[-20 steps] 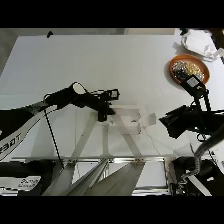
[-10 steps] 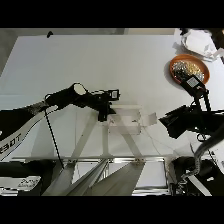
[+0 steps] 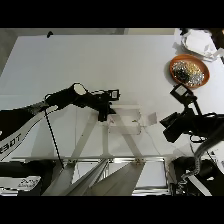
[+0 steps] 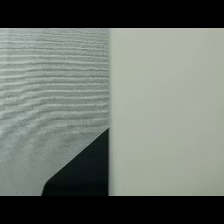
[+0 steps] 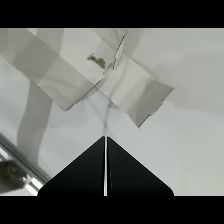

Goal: Fold the box and place the chain.

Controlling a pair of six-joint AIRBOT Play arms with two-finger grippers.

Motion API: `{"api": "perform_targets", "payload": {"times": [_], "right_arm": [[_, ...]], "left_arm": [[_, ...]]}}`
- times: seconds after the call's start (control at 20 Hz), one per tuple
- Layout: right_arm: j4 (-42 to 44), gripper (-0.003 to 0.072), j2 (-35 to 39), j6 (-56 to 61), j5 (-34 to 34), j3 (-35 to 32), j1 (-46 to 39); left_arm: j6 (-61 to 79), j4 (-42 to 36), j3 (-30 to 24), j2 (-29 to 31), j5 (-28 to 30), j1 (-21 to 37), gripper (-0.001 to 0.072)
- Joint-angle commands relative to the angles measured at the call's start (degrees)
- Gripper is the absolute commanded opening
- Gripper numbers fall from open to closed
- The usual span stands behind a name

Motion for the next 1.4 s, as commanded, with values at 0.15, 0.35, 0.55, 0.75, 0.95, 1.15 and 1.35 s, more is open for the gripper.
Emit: {"api": "perform_targets", "payload": {"times": [0.15,0.35,0.55,0.75,0.95,1.15,1.35], "right_arm": [[3.3,0.0366,-7.7,-26.7,-4.9,-6.7,0.0],[4.8,0.0697,-13.3,-38.6,-4.0,-7.5,0.0],[6.4,0.0698,-13.5,-47.5,-12.8,-11.2,2.0],[5.9,0.0698,-13.5,-47.4,-28.3,-17.2,8.7],[6.0,0.0698,-13.5,-41.0,-37.9,-21.0,12.5],[10.0,0.0694,-14.0,-39.6,-40.7,-21.2,13.6],[11.0,0.0694,-15.7,-39.6,-42.1,-21.2,13.6]], "left_arm": [[0.0,0.0,0.0,0.0,0.1,0.0,0.0012],[0.0,0.0,0.0,0.0,0.0,0.0,0.0012],[0.0,0.0,0.0,0.0,0.0,0.0,0.0012],[0.0,0.0,0.0,0.0,0.0,0.0,0.0012],[0.0,0.0,0.0,0.0,0.0,0.0,0.0012],[0.0,0.0,0.0,0.0,0.0,0.0,0.0012],[0.0,0.0,0.0,0.0,0.0,0.0,0.0012]]}}
